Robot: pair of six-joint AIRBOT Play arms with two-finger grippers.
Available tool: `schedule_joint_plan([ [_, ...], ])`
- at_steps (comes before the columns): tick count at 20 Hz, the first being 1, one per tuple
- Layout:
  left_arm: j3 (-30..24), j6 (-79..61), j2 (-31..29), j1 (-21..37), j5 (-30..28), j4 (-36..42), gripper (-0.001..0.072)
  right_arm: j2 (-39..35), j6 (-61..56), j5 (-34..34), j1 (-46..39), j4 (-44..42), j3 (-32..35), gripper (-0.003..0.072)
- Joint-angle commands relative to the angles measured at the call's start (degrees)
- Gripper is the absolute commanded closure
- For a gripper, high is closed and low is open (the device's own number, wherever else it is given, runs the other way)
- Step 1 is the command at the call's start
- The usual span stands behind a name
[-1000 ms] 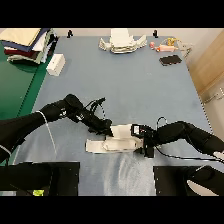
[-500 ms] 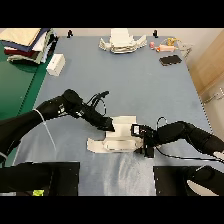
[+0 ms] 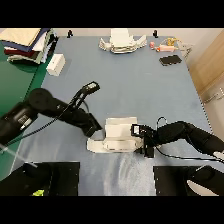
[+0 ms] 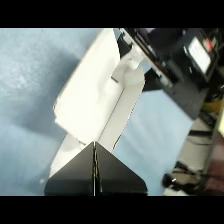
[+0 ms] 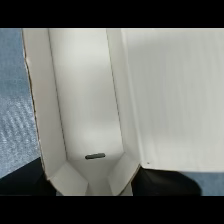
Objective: Fold the box.
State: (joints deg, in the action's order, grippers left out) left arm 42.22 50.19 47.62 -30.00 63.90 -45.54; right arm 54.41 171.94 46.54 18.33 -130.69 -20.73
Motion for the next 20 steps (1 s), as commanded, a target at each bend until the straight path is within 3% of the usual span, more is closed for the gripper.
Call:
schedule_joint_plan([
  [1,-5.79,-6.05,-11.67,-0.04,1.97,-7.1,0.0113,0.02,-0.02,-0.02,0.0,0.02,-0.02,0.0087],
  [2,-8.44,-6.8,-13.55,-0.04,0.55,-7.1,0.0028,0.02,-0.02,0.0,0.0,0.02,-0.02,0.0087],
  [4,-12.76,-13.03,-14.73,-0.07,-1.6,-6.97,0.0028,0.02,-0.02,-0.02,0.0,0.24,-0.02,0.0088],
  [8,-18.08,-22.05,-14.19,-2.58,-11.58,-6.99,0.0028,0.02,-0.02,-0.02,0.0,1.09,-0.02,0.0087],
  [10,-18.69,-26.03,-12.35,-5.16,-15.45,-7.02,0.0028,0.02,0.0,0.0,0.0,1.11,-0.02,0.0088],
  [13,-18.71,-31.54,-7.39,-8.09,-16.72,-6.45,0.0029,0.02,-0.02,-0.02,0.0,1.27,-0.02,0.0087],
  [19,-18.69,-48.5,1.49,-8.63,-20.06,5.07,0.003,0.02,0.0,-0.02,0.0,1.27,-0.02,0.0088],
  [20,-18.64,-50.69,2.36,-8.81,-20.11,6.86,0.0088,0.02,-0.02,0.0,0.0,1.27,-0.02,0.0087],
])
